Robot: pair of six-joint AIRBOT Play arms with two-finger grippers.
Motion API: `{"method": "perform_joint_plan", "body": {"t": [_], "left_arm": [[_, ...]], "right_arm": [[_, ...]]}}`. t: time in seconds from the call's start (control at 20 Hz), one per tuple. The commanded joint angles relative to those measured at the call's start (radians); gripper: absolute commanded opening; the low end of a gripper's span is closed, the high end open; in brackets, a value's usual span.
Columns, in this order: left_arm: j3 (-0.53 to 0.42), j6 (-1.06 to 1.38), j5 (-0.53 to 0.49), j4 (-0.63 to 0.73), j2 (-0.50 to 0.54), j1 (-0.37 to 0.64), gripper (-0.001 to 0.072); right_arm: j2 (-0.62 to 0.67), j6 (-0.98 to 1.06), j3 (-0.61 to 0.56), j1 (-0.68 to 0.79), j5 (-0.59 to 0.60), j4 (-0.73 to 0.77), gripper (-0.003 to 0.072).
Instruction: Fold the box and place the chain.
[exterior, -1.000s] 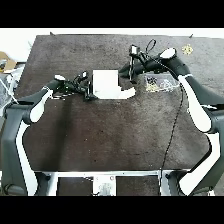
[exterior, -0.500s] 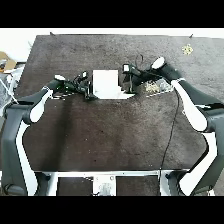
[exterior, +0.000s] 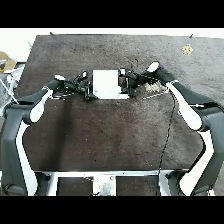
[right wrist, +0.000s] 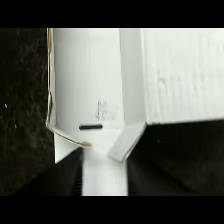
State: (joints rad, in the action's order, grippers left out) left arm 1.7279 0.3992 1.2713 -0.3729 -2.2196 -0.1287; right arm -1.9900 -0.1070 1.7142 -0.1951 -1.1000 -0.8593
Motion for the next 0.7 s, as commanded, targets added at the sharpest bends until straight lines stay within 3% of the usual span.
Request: {"method": "perform_joint_plan", "body": {"t": [0.0,0.05,0.2,0.35,0.65], "left_arm": [[0.0,0.0,0.0,0.0,0.0,0.001,0.0344],[0.0,0.0,0.0,0.0,0.0,0.001,0.0344],[0.0,0.0,0.0,0.0,0.0,0.001,0.0343],[0.0,0.0,0.0,0.0,0.0,0.001,0.0343],[0.0,0.0,0.0,0.0,0.0,0.001,0.0343]], "right_arm": [[-0.009,0.002,0.0,-0.001,-0.022,0.065,0.0242],[-0.013,0.002,0.0,-0.002,-0.021,0.089,0.0177],[-0.028,-0.003,0.0,-0.014,-0.016,0.137,0.0178],[-0.054,-0.024,0.0,-0.038,0.011,0.165,0.0246],[-0.064,-0.021,0.0,-0.036,0.023,0.158,0.0249]]}}
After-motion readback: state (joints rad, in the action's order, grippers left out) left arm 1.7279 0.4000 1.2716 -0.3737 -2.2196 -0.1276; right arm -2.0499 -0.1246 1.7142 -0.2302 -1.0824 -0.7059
